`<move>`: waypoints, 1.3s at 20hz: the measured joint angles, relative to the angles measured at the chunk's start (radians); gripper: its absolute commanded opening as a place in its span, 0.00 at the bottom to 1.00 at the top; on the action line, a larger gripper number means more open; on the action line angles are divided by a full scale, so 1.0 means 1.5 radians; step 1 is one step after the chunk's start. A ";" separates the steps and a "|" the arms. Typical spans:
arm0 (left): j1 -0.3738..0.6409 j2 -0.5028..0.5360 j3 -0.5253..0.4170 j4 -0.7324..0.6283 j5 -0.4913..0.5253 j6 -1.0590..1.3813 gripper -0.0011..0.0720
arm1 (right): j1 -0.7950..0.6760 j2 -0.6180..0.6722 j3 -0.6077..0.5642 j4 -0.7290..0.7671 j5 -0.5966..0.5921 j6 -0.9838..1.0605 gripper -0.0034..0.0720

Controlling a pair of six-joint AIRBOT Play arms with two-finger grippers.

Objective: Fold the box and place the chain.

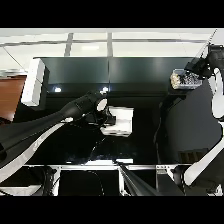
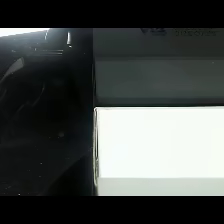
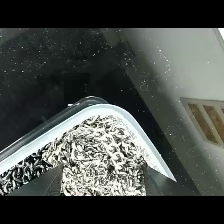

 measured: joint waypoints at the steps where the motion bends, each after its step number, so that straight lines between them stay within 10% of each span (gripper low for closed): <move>1: 0.000 0.000 0.000 0.000 0.000 0.000 0.05 | -0.001 -0.001 0.001 0.002 0.002 -0.005 0.76; 5: 0.000 0.000 0.000 0.000 0.002 0.000 0.05 | -0.005 -0.003 0.001 0.007 0.009 -0.017 0.74; 8: 0.000 0.000 0.000 -0.001 0.002 0.000 0.05 | -0.007 -0.005 0.001 0.006 0.014 -0.022 0.17; 10: 0.000 0.000 0.000 -0.001 0.002 0.000 0.05 | -0.007 -0.008 0.001 0.014 0.018 -0.026 0.06; 17: 0.000 0.000 0.000 -0.001 0.001 0.000 0.05 | -0.004 0.054 0.009 0.020 0.048 -0.082 0.06; 26: 0.000 0.000 0.000 -0.001 0.003 0.000 0.05 | 0.036 0.337 0.008 0.097 0.076 -0.216 0.06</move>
